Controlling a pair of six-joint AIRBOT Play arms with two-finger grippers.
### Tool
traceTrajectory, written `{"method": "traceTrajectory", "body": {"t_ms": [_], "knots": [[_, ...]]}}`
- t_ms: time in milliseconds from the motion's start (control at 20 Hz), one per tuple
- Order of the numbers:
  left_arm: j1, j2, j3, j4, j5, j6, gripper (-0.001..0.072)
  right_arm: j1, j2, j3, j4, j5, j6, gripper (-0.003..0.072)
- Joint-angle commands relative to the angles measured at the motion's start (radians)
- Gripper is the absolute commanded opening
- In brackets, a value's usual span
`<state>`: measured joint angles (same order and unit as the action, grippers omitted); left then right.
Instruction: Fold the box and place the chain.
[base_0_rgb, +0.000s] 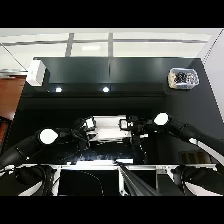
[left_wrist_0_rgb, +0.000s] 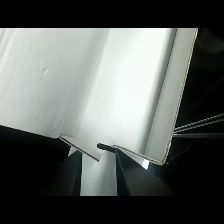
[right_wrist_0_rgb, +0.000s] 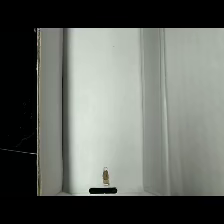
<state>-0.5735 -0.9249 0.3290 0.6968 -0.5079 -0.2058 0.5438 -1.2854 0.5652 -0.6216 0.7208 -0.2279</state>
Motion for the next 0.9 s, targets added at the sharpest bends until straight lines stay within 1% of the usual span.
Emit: {"method": "traceTrajectory", "body": {"t_ms": [0, 150, 300, 500, 850], "knots": [[-0.001, -0.010, 0.001, -0.037, 0.002, 0.000, 0.0254, 0.001, 0.000, 0.000, 0.000, 0.000, 0.000, 0.0358], [-0.001, -0.034, 0.001, -0.108, 0.003, 0.002, 0.0255, 0.001, 0.000, 0.000, 0.001, 0.000, 0.000, 0.0358], [-0.001, -0.039, 0.005, -0.111, 0.003, 0.002, 0.0255, 0.001, 0.000, 0.000, 0.000, 0.000, 0.000, 0.0358], [-0.037, -0.041, 0.006, -0.111, 0.036, 0.065, 0.0255, 0.001, 0.000, 0.000, 0.000, 0.000, 0.000, 0.0358], [-0.073, -0.044, 0.006, -0.110, 0.040, 0.066, 0.0255, 0.001, 0.000, 0.000, 0.000, 0.000, 0.000, 0.0358]]}}
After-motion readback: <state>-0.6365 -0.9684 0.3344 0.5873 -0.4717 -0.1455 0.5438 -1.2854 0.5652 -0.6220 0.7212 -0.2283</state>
